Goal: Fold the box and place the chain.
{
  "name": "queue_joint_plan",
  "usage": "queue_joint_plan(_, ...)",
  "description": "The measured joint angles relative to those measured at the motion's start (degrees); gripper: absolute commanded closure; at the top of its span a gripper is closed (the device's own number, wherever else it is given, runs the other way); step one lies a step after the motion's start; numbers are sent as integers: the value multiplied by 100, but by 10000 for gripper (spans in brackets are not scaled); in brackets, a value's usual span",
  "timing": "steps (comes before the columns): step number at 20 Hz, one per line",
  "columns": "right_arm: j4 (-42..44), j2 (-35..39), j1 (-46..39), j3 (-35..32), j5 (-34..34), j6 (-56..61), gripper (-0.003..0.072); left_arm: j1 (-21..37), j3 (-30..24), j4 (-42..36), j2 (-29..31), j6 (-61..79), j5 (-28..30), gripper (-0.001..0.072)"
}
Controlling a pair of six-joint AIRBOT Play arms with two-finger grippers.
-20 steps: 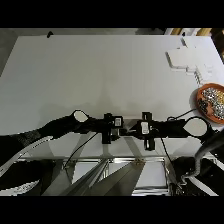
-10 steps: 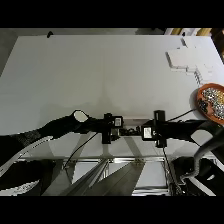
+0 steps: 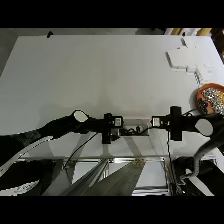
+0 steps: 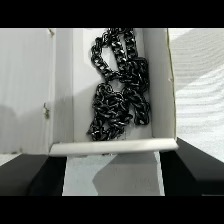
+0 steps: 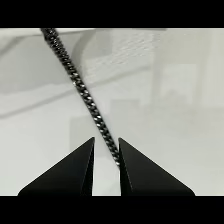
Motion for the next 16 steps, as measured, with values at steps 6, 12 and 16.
queue_joint_plan(6,474,-1038,-162,2,-195,-1134,509,0,0,0,0,0,2,363)
queue_joint_plan(12,568,-1639,-186,7,-470,-1550,509,0,0,0,0,0,2,363)
queue_joint_plan(16,599,-1727,-186,4,-549,-1665,510,0,0,0,0,-2,2,363)
